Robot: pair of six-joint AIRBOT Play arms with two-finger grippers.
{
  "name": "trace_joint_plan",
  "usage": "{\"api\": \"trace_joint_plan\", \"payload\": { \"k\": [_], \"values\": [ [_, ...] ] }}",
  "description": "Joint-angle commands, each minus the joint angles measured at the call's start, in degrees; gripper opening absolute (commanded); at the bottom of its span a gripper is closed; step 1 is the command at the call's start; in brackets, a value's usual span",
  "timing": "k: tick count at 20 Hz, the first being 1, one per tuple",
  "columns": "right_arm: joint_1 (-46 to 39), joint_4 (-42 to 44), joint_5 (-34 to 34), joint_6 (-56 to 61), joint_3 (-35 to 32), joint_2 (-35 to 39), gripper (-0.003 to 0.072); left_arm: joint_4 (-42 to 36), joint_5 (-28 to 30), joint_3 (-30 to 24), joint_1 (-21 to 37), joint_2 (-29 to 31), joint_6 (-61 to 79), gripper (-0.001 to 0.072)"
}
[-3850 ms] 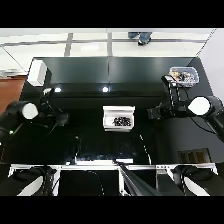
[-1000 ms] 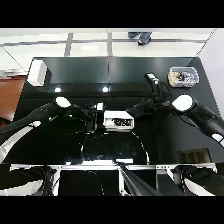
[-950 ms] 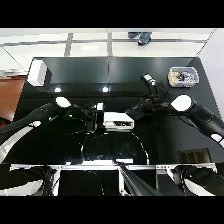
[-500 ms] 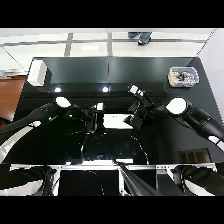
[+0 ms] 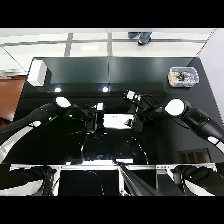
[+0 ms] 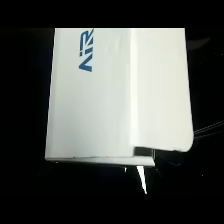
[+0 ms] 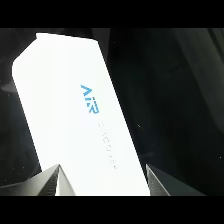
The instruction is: Fold the box and place the chain.
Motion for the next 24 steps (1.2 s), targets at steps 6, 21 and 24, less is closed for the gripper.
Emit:
{"api": "trace_joint_plan", "payload": {
  "k": [6,21,24],
  "values": [
    [0.09,-0.92,-0.26,0.2,0.04,-0.04,0.0228,0.0,0.02,0.04,-0.04,-0.04,0.02,0.0346],
    [0.09,-1.11,2.1,0.2,0.0,-0.07,0.0229,0.0,0.02,0.04,-0.04,-0.04,0.0,0.0345],
    [0.09,-1.11,2.1,0.2,0.0,-0.09,0.0267,0.0,0.02,0.04,-0.04,-0.04,0.0,0.0345]
  ]
}}
